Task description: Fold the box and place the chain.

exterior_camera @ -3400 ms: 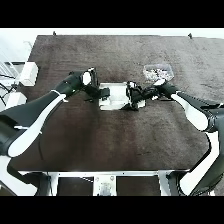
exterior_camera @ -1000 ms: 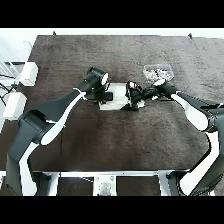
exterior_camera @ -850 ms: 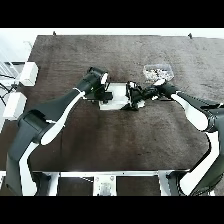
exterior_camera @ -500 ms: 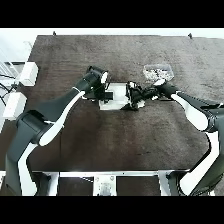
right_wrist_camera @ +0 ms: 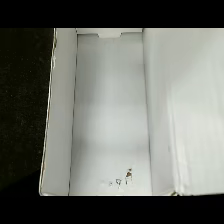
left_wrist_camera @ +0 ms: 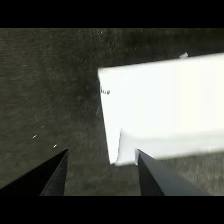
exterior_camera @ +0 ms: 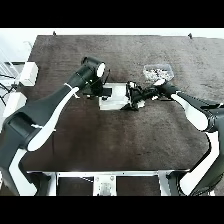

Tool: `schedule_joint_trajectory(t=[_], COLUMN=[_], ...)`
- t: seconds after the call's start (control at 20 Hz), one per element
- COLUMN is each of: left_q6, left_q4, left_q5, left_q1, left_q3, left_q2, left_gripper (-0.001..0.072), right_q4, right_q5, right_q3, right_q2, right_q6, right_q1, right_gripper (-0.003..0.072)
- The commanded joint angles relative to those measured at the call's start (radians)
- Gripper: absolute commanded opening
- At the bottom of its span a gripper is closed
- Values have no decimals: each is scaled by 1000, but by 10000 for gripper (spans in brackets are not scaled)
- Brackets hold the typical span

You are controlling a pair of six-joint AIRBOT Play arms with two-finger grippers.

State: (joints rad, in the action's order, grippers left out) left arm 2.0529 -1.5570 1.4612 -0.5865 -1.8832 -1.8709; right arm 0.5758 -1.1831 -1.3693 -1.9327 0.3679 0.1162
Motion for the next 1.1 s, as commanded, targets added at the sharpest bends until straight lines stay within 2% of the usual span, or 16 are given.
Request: schedule_joint_trajectory(t=[0.0, 0.15, 0.25, 0.35, 0.45, 0.55, 0.65, 0.85, 0.9, 1.05], left_q6=[-86, -150, -191, -203, -215, -345, -654, -1158, -1222, -1236], left_q4=[-19, -19, -21, -21, 26, 154, 380, 771, 808, 766], left_q5=[34, 3, -26, -118, -248, -400, -526, -562, -565, -604], left_q1=[0, 0, 0, 7, 40, 96, 166, 330, 357, 378], left_q3=[0, 16, 58, 163, 316, 476, 599, 762, 782, 789], left_q2=[67, 139, 201, 290, 398, 494, 544, 525, 521, 518], left_gripper=[495, 493, 484, 483, 484, 484, 486, 488, 487, 487], right_q4=[0, 0, 0, 0, -1, -2, -3, -3, -3, -3], right_q5=[0, -1, 0, 0, 0, 0, 0, 0, 0, 0], right_q3=[0, 0, 0, 0, 0, 0, 0, 0, 0, 0], right_q2=[1, 1, 1, 1, 1, 1, 1, 1, 1, 1], right_q6=[0, 0, 0, 0, 0, 0, 0, 0, 0, 0], right_q1=[1, 1, 1, 1, 1, 1, 1, 1, 1, 1], right_gripper=[597, 596, 596, 597, 596, 596, 596, 597, 597, 597])
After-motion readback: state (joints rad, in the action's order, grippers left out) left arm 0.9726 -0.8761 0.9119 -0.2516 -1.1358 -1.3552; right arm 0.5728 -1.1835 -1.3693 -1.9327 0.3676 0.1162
